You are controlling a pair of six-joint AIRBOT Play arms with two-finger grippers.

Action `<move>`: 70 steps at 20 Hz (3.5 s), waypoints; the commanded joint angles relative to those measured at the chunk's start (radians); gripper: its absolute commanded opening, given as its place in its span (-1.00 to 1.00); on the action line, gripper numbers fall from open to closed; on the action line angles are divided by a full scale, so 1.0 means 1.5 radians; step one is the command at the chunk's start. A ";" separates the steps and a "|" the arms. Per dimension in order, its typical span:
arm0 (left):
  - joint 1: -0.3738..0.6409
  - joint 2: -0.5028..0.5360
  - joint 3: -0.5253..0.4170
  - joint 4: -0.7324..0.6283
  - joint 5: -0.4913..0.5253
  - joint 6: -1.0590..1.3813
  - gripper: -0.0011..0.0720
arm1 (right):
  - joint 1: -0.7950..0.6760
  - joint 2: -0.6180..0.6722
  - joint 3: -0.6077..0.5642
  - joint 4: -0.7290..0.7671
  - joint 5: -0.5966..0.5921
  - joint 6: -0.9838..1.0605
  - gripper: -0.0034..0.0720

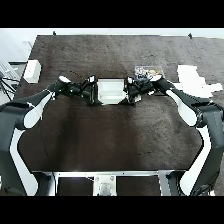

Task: Fold the box and place the chain.

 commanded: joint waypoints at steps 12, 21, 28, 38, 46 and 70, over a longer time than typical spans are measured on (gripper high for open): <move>-0.007 -0.006 0.000 -0.009 0.019 0.024 0.71 | 0.001 0.000 0.000 0.000 0.001 0.000 0.63; -0.007 -0.006 0.000 -0.009 0.007 0.025 -0.01 | 0.001 0.000 0.000 0.000 0.001 0.000 0.63; -0.007 -0.006 0.000 -0.010 0.018 0.025 -0.01 | 0.001 0.000 0.000 -0.001 0.001 0.000 0.63; -0.007 -0.006 0.000 -0.010 0.018 0.025 -0.01 | 0.002 0.000 0.000 0.000 0.001 0.000 0.63; -0.007 -0.006 0.000 -0.010 0.017 0.025 -0.01 | -0.007 0.004 0.001 0.003 0.009 0.111 0.96; -0.007 -0.006 0.000 -0.010 0.015 0.025 -0.01 | -0.062 0.098 -0.034 0.111 0.029 0.283 -0.92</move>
